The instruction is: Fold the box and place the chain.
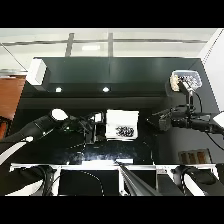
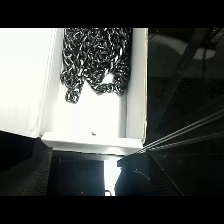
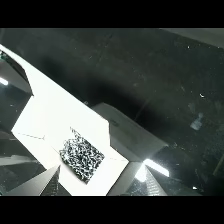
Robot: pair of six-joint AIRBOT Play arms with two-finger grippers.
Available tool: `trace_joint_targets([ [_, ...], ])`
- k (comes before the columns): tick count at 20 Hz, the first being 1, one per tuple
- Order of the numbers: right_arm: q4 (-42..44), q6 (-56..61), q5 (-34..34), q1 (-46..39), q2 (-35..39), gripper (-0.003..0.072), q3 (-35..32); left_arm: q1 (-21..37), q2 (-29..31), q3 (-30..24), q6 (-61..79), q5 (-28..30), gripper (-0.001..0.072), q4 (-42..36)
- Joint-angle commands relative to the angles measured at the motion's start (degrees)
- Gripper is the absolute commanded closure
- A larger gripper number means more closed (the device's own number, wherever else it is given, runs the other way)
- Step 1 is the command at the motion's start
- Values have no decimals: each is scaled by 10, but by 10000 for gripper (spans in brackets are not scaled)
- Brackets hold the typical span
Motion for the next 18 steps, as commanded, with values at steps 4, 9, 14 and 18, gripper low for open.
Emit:
trace_joint_targets([
  [4,0,0,0,0,0,84,0,-6,-14,11,-16,23,-1,-7],
  [9,0,0,0,0,0,84,0,-18,-23,22,-11,23,-1,-1],
  [14,-1,0,-8,0,0,84,0,-33,-26,26,-13,24,4,23],
  [18,-4,7,-33,0,-1,-29,0,-33,-26,26,-14,25,269,22],
])
